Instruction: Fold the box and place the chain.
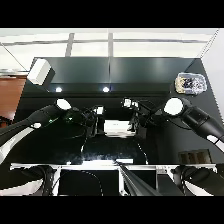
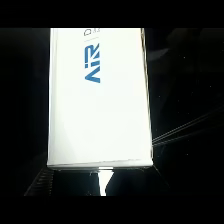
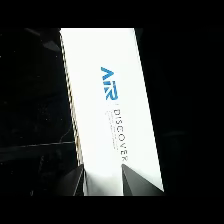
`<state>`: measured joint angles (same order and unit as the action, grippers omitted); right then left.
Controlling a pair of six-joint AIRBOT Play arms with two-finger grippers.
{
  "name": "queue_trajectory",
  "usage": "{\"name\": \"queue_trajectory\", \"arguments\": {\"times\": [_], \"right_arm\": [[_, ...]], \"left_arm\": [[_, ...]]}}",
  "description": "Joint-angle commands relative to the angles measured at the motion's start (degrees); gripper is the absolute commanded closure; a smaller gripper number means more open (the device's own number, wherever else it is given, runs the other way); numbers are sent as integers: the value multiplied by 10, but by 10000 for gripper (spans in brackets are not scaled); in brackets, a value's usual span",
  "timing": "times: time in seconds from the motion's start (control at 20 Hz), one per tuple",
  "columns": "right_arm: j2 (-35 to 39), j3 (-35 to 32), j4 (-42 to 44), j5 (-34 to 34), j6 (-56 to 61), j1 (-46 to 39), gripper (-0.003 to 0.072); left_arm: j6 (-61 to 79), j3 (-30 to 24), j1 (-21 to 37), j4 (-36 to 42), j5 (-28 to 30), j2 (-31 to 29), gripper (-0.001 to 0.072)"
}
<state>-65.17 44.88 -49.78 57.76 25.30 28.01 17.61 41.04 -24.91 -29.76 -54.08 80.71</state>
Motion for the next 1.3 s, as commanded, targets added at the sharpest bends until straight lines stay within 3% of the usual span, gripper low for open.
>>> {"name": "queue_trajectory", "arguments": {"times": [0.0, 0.55, 0.8, 0.85, 0.9, 0.95, 1.15, 1.25], "right_arm": [[-3, 0, -1, 1, 0, 3, 401], [-12, 3, 3, 7, 40, 3, 402], [27, 29, 2, 54, 212, -24, 403], [31, 29, 3, 69, 273, -36, 447], [30, 20, 17, 70, 343, -44, 630], [29, -2, 61, 52, 370, -44, 682], [1, -64, 239, 11, 366, -43, 682], [-19, -67, 269, -9, 365, -43, 682]], "left_arm": [[0, 0, 0, 0, 1, 0, 226], [0, 0, 0, 0, 1, 0, 226], [0, 0, 0, 0, 1, 0, 226], [0, 0, 0, 0, 1, 0, 226], [0, 0, 0, 0, 1, 0, 226], [0, 0, 0, 0, 1, 0, 226], [0, 0, 0, 0, 1, 0, 226], [0, 0, 0, 0, 1, 0, 226]]}}
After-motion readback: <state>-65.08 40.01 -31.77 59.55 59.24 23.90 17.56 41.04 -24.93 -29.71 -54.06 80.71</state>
